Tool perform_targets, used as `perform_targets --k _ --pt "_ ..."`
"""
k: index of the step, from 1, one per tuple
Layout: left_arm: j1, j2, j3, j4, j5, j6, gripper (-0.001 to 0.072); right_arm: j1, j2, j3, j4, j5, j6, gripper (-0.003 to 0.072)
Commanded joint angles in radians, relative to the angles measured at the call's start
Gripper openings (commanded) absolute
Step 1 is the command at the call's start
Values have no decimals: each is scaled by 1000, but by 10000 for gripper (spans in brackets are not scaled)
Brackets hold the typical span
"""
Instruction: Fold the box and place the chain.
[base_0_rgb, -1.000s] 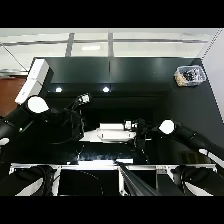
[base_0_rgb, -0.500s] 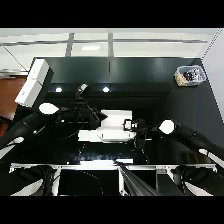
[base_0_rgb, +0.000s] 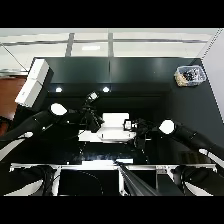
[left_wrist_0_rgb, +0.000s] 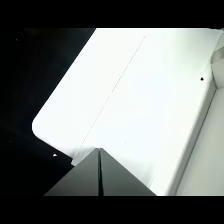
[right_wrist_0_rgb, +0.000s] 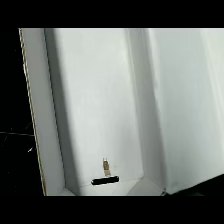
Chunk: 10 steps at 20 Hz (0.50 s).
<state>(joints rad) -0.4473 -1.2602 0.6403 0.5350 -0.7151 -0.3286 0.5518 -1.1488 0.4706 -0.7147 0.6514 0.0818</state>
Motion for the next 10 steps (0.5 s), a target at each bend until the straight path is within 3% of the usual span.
perform_targets --k 1,5,6,8,9,10 --pt "49 89 67 206 -67 -95 31 1 -1 0 0 -2 0 415" --pt "196 254 30 317 -220 -154 36 1 -1 0 1 -2 0 415" --pt "226 264 -1 302 -218 -146 77 1 -1 0 0 -2 0 415" --pt "233 256 -59 289 -186 -107 586 1 -1 0 0 -2 0 415" --pt "216 249 -79 295 -188 -27 695 1 -1 0 0 -2 0 415" --pt "191 244 -98 298 -187 78 694 1 -1 0 0 -2 0 415"
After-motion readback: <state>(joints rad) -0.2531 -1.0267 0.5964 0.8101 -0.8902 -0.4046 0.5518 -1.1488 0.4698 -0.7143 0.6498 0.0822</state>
